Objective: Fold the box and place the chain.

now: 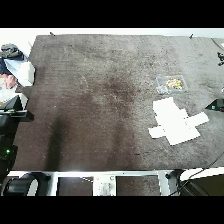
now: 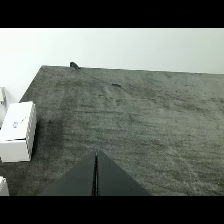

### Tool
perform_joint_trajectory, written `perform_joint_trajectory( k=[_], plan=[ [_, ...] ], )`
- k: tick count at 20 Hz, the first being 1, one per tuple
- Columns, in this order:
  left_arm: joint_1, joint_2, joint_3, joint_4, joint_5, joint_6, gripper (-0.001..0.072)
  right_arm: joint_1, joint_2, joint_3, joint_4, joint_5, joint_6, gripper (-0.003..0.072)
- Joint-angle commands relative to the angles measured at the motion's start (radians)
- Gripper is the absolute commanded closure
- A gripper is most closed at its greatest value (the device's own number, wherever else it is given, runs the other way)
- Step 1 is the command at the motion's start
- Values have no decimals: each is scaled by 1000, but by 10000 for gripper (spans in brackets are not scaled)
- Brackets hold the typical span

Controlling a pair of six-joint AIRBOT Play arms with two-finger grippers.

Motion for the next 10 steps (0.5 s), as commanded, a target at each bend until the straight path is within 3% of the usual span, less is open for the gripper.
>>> perform_joint_trajectory(
  k=[1, 10],
  plan=[
    [0, 1, 1, 0, 0, 0, 698, 11, -84, 36, -74, 54, 1, 286],
    [-1, 1, 1, 0, 0, 0, 698, 25, -177, 19, -18, 183, -14, 306]
  ],
)
